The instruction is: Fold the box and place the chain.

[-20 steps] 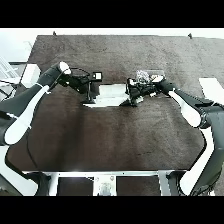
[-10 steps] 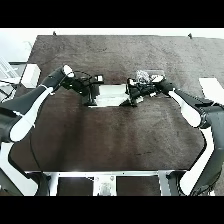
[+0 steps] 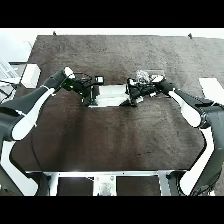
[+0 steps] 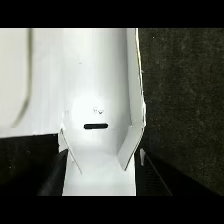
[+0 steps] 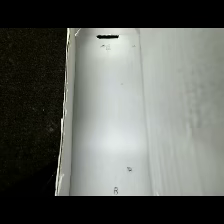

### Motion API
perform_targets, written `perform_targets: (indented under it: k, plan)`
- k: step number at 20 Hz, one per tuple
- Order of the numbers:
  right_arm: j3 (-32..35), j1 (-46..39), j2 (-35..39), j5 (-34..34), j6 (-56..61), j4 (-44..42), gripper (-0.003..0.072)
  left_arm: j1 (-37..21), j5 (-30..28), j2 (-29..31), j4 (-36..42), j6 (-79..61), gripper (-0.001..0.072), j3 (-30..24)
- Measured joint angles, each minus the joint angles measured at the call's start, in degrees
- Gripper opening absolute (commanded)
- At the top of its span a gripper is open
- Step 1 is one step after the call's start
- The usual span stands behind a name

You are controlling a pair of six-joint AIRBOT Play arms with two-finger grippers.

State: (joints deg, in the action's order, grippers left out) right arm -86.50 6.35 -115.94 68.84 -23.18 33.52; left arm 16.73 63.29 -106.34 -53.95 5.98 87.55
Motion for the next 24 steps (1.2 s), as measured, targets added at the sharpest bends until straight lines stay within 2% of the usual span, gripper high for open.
perform_targets:
  k: [2, 4, 5, 13, 14, 15, 24]
  plan:
    - [0.00, 0.00, 0.00, -0.02, 0.00, 0.00, 0.0438, 0.00, -0.31, -0.13, 0.04, 0.00, 0.0523, -0.07]
    - [0.00, 0.00, -0.02, 0.00, 0.00, 0.00, 0.0438, 0.00, -0.81, -0.20, 0.13, 0.00, 0.0323, -0.07]
    - [0.00, 0.00, 0.00, -0.02, 0.04, 0.00, 0.0438, 0.00, -1.14, -0.22, 0.20, -0.02, 0.0298, -0.07]
    - [0.00, -0.02, -0.02, -0.02, 0.02, 0.00, 0.0438, -0.02, -1.57, -0.42, 3.02, -1.22, 0.0296, -0.07]
    - [0.00, -0.02, -0.02, -0.02, 0.02, 0.00, 0.0438, -0.02, -1.55, -0.48, 3.50, -1.40, 0.0281, -0.07]
    - [0.00, -0.02, 0.00, 0.00, 0.02, 0.02, 0.0438, -0.02, -1.55, -0.59, 3.87, -1.60, 0.0231, -0.07]
    - [0.00, -0.04, 0.00, 0.11, 0.00, 0.07, 0.0438, 1.14, -2.25, -1.99, 9.66, -5.07, 0.0231, -0.22]
